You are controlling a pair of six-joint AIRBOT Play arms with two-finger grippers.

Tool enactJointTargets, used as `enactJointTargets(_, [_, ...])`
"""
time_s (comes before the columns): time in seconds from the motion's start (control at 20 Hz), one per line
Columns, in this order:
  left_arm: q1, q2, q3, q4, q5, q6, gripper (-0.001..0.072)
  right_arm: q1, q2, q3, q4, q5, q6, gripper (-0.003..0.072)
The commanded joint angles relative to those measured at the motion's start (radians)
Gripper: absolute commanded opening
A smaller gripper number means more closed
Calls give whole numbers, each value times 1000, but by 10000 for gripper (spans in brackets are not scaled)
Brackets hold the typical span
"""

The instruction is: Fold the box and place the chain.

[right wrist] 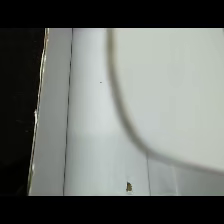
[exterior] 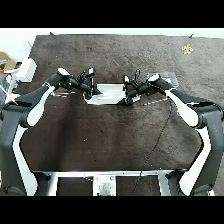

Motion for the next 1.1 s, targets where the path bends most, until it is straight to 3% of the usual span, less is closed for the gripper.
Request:
enactJointTargets(0.0, [0,-1,0,0,0,0,10,-2,-1,3,-1,5,6,633])
enactJointTargets(0.7, [0,-1,0,0,0,0,10,-11,-1,3,-14,12,21,631])
enactJointTargets(0.8, [0,-1,0,0,0,0,10,-11,-4,3,-15,11,21,565])
enactJointTargets(1.05, [0,-1,0,0,0,0,10,-12,-18,3,-19,7,21,562])
